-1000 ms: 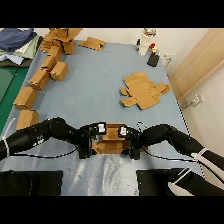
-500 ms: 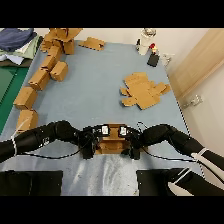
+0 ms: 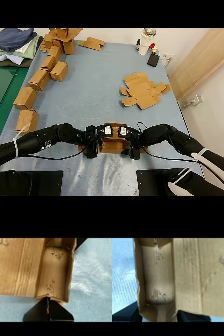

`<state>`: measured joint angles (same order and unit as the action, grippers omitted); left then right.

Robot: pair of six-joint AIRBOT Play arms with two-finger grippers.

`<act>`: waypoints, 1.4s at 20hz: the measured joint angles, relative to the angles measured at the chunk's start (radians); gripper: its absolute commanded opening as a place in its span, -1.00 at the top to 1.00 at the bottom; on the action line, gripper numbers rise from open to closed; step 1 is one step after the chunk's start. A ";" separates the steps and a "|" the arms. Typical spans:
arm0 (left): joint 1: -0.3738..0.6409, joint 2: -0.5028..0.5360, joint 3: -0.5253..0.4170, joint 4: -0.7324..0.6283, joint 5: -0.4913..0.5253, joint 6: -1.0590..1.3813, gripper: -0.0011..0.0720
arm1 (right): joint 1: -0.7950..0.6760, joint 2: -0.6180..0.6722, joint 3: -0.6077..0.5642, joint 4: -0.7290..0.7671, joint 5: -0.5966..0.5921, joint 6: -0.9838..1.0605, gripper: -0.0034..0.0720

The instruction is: Fold the box.

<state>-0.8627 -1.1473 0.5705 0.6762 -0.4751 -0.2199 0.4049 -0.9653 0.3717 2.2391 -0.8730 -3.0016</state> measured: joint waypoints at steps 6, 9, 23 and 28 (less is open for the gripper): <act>-0.006 0.000 0.000 -0.028 0.012 0.001 0.32 | 0.000 0.000 0.000 0.000 0.000 0.000 -0.46; -0.019 0.000 0.000 -0.045 0.015 0.000 -0.66 | 0.000 0.000 0.000 0.000 0.000 -0.001 -0.46; -0.033 0.000 0.000 -0.047 0.021 -0.006 0.92 | 0.000 0.000 0.000 0.000 0.000 0.000 -0.46; -0.024 0.052 0.000 0.079 -0.024 -0.173 0.94 | 0.000 0.000 0.000 0.000 0.000 0.001 -0.46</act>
